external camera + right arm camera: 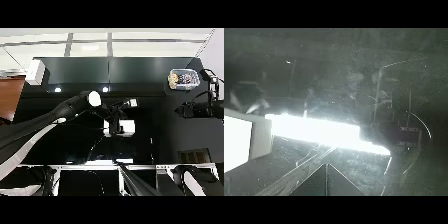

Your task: Fold the box and place the chain.

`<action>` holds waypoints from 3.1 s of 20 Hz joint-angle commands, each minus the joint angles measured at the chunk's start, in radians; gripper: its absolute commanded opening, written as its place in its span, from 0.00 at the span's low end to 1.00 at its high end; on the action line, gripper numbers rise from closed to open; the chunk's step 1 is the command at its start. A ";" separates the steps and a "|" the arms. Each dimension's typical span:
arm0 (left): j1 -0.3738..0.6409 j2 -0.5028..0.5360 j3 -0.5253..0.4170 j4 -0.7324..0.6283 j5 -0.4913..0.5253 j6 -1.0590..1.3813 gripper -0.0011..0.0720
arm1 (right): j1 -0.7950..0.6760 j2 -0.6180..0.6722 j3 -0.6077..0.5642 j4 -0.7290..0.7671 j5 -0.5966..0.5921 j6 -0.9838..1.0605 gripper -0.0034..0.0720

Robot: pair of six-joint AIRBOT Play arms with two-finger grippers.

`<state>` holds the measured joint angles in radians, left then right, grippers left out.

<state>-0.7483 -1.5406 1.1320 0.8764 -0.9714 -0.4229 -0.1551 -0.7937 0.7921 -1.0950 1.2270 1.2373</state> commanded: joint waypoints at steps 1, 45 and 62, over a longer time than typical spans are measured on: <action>-0.035 -0.007 0.001 0.085 0.005 -0.001 0.98 | -0.001 0.001 0.000 -0.003 -0.004 0.001 0.06; 1.078 -0.204 0.516 0.740 -0.129 -0.916 0.99 | 0.002 0.000 0.006 0.047 -0.027 0.002 0.06; 0.563 0.716 -0.498 0.547 0.380 -1.133 0.05 | 0.203 0.001 -0.198 0.043 -0.731 -0.097 0.07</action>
<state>-0.1043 -1.0176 0.9924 1.4315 -0.8883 -1.5463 0.0410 -0.7925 0.6594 -1.0531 0.6403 1.1442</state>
